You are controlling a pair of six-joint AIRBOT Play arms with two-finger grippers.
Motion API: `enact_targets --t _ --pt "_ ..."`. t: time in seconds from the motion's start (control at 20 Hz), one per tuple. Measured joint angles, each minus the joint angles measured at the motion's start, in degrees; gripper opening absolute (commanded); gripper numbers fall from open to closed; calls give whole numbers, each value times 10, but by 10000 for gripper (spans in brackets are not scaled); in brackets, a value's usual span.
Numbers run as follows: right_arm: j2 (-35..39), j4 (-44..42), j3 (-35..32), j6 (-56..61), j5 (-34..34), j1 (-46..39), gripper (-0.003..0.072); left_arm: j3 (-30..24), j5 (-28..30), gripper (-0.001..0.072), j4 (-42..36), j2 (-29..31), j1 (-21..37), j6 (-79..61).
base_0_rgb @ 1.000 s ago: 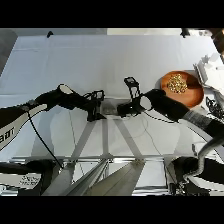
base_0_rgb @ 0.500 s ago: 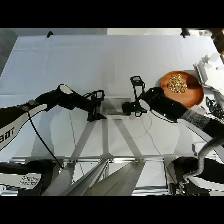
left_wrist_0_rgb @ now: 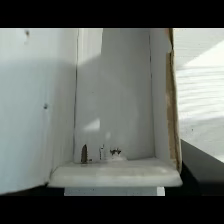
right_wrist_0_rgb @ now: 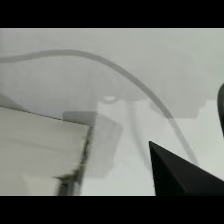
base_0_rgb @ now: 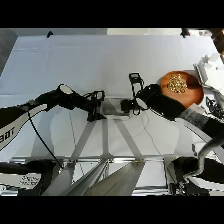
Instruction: Fold the box and place the chain.
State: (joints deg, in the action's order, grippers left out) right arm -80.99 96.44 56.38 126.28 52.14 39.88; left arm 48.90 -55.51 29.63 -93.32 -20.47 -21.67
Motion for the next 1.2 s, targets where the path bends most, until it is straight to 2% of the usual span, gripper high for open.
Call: enact_targets --t 0.1,0.15,0.2,0.35,0.55,0.6,0.65,0.7,0.95,1.2 --pt "-14 -2 5 6 0 6 508 0 0 404 0 0 0 0" --pt "-22 -4 8 8 -1 9 425 0 0 404 0 0 0 0" --pt "-31 -6 10 9 0 13 292 0 0 404 0 0 0 0" --pt "-50 -8 15 13 -4 18 17 0 0 404 -1 0 0 2" --pt "-59 -9 18 17 -4 21 22 0 0 404 -2 0 0 4" --pt "-60 -8 18 16 -4 21 153 0 0 404 -2 0 0 3" --pt "-62 -7 18 11 -8 21 378 0 0 404 0 0 0 -2" --pt "-61 -5 18 10 -1 21 507 0 0 404 1 0 0 -3" --pt "-19 -18 18 3 6 22 517 0 0 404 0 0 0 0" --pt "96 -17 18 -34 12 16 516 0 0 404 -1 0 0 1"
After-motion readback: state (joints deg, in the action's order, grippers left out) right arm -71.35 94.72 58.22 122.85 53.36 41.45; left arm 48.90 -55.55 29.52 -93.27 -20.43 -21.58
